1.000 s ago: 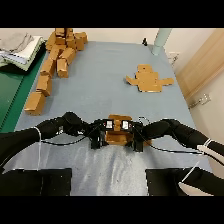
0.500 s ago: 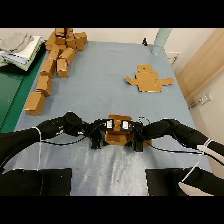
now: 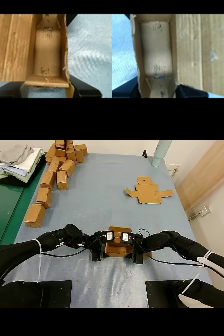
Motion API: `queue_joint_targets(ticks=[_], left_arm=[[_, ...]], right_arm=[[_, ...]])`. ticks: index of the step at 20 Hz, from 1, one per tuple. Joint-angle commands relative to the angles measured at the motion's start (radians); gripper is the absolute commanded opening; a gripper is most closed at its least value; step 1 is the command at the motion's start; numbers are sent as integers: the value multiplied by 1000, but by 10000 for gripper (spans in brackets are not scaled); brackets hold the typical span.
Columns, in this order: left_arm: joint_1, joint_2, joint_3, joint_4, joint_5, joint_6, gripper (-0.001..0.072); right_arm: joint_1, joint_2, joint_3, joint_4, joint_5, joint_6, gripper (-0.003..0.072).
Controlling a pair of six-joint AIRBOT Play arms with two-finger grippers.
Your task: Fold the box.
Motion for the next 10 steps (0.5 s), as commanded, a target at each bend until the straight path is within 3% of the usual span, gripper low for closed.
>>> queue_joint_targets(ticks=[1,10], left_arm=[[0,0,1,0,2,0,489],[0,0,1,0,2,0,489]], right_arm=[[0,0,0,1,0,1,461],[0,0,0,4,-1,2,461]])
